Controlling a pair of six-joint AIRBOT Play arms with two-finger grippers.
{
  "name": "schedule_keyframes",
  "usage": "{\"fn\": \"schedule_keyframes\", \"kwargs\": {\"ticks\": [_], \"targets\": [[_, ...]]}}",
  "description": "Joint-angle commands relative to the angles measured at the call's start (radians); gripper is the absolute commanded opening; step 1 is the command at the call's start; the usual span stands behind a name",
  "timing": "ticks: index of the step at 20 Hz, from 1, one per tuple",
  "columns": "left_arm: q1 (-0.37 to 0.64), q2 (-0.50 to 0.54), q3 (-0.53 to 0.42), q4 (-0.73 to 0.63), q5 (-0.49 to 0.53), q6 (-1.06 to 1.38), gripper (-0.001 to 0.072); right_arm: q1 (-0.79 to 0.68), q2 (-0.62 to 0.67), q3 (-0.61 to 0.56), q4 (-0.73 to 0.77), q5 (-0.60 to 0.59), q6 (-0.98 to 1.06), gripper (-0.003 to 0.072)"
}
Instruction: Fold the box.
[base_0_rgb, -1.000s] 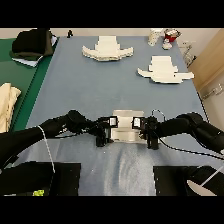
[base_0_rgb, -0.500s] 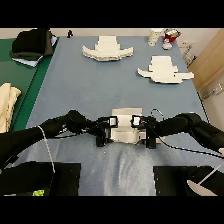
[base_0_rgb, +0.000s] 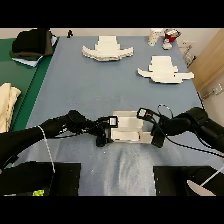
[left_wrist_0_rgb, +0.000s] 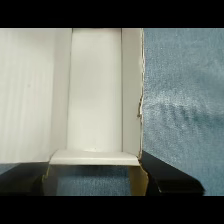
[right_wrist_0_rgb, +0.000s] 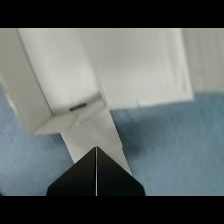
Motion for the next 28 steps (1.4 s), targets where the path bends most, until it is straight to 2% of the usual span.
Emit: {"fn": "schedule_keyframes", "kwargs": {"ticks": [1,3,4,7,9,11,12,18,22,28], "targets": [[0.000,0.000,0.001,0.001,0.000,0.000,0.0486,-0.018,0.042,0.057,-0.325,-0.216,0.573,0.0005],[0.000,0.000,0.001,0.001,0.000,0.000,0.0486,-0.089,0.053,0.060,-0.398,-0.273,0.792,0.0004],[0.000,-0.001,0.001,0.001,0.000,0.000,0.0486,-0.158,0.051,0.060,-0.363,-0.275,0.825,0.0004],[0.000,0.000,0.001,0.001,0.000,0.000,0.0486,-0.412,0.003,0.060,-0.132,-0.245,0.793,0.0004],[0.000,0.000,0.001,0.001,0.000,0.000,0.0486,-0.583,-0.062,0.060,0.077,-0.240,0.703,0.0004],[0.000,0.000,0.000,0.001,0.000,0.000,0.0486,-0.703,-0.137,0.043,0.307,-0.232,0.604,0.0004],[0.000,0.000,0.001,0.001,0.000,0.000,0.0486,-0.733,-0.167,0.025,0.377,-0.220,0.579,0.0004],[0.000,0.000,0.001,0.001,0.000,0.000,0.0486,-0.686,-0.223,-0.085,0.533,-0.141,0.541,0.0004],[0.000,0.000,0.001,0.001,-0.001,0.000,0.0486,-0.569,-0.220,-0.090,0.612,-0.138,0.503,0.0004],[0.000,0.000,0.001,0.001,0.000,0.000,0.0486,-0.446,-0.194,-0.056,0.612,-0.131,0.484,0.0004]]}}
